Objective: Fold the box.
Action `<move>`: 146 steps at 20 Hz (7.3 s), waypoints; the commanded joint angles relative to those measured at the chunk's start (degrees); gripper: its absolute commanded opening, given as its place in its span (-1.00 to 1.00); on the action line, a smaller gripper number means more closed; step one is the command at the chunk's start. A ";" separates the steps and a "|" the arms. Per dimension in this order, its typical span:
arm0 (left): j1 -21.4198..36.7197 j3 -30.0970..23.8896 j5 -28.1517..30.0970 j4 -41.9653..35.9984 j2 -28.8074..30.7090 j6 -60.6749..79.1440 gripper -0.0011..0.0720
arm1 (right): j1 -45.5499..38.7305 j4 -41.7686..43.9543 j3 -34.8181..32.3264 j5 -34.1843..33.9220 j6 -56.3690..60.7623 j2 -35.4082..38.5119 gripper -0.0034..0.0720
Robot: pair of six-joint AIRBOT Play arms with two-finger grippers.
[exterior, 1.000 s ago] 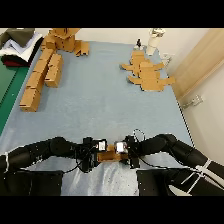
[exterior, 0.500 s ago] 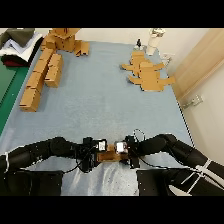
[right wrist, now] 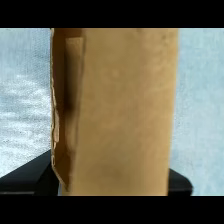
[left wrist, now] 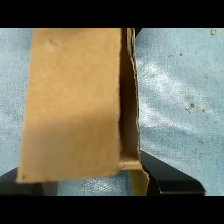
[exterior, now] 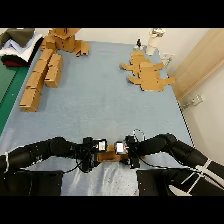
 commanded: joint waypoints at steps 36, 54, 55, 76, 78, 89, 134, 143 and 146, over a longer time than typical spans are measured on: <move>0.00 -0.02 0.02 0.04 -0.02 0.02 0.42 | -0.09 3.78 9.16 -9.60 90.25 9.62 -0.35; 0.00 -0.02 0.02 0.04 -0.02 0.02 0.42 | -4.28 1.81 15.98 -3.41 78.62 -15.50 -0.49; 0.00 -0.02 0.00 0.07 -0.02 0.02 0.42 | -4.28 1.81 15.98 -3.52 78.62 -15.50 -0.49; 0.00 -0.02 0.00 0.07 -0.02 0.02 0.42 | -0.83 -18.53 15.28 -33.66 46.40 8.37 0.07; 0.00 -0.02 0.04 0.07 -0.02 0.02 0.42 | 2.05 -19.34 11.80 -26.73 39.39 6.73 0.07; 0.00 -0.02 0.02 0.04 -0.02 0.02 0.42 | 10.34 -19.43 10.51 -10.43 30.25 0.68 -0.40; 0.00 -0.02 0.04 0.04 -0.02 0.02 0.42 | -15.39 -25.46 5.90 -29.27 92.00 10.36 -0.90; 0.00 -0.02 0.02 0.04 -0.02 0.02 0.42 | -11.67 -5.22 3.85 -21.49 84.67 5.44 -0.90; 0.00 -0.02 0.02 0.04 -0.02 0.02 0.42 | -11.08 -5.20 3.87 -20.94 84.67 5.51 -0.90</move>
